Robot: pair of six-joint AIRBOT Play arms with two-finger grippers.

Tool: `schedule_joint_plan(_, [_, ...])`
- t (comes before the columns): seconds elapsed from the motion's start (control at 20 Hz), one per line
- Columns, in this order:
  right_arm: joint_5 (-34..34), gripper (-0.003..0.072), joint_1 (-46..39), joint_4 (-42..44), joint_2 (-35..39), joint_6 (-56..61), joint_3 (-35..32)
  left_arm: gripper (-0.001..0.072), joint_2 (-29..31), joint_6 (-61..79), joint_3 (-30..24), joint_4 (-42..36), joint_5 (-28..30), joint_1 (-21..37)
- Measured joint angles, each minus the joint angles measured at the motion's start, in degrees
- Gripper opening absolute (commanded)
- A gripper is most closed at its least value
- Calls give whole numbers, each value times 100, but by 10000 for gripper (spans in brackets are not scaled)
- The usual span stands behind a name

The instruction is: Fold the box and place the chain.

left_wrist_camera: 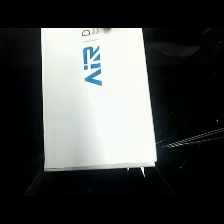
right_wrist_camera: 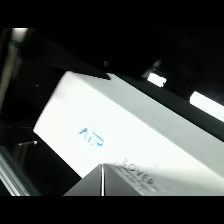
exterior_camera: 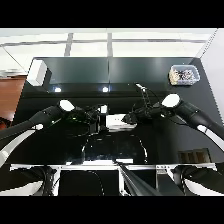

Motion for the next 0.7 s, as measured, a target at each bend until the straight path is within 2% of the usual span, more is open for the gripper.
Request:
schedule_joint_plan(0.35, [-94,15,0,-138,-306,162,-7,495,2,-2,0,0,-2,2])
schedule_joint_plan(0.55, [111,15,-164,-382,-87,72,125,504,2,15,0,0,7,2])
schedule_joint_plan(0.6, [175,15,-282,-424,48,70,175,535,2,-4,0,0,2,9])
schedule_joint_plan(0.7, [511,15,-640,-474,459,48,254,718,26,-127,0,33,4,28])
